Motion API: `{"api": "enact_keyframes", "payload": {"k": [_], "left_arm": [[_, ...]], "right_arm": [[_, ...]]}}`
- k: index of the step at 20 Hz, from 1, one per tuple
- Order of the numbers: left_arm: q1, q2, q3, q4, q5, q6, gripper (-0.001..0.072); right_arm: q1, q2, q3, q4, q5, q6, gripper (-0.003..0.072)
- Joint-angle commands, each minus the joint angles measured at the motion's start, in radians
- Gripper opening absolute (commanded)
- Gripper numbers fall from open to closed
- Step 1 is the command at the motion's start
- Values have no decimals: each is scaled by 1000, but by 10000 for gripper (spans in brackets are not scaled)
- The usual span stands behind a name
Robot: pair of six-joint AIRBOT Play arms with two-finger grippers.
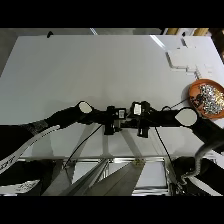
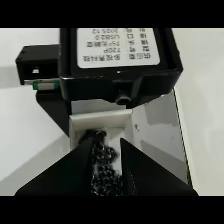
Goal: Fold the box and place the chain.
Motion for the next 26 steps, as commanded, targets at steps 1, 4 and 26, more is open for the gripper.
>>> {"api": "enact_keyframes", "payload": {"k": [1, 4, 26], "left_arm": [[0, 0, 0, 0, 0, 0, 218], [0, 0, 0, 0, 0, 0, 218], [0, 0, 0, 0, 0, 0, 218]], "right_arm": [[13, 11, 10, -125, -19, 47, 201], [-80, 69, 84, -296, 158, 103, 200], [-443, -332, 123, -618, 155, -212, 192]]}}
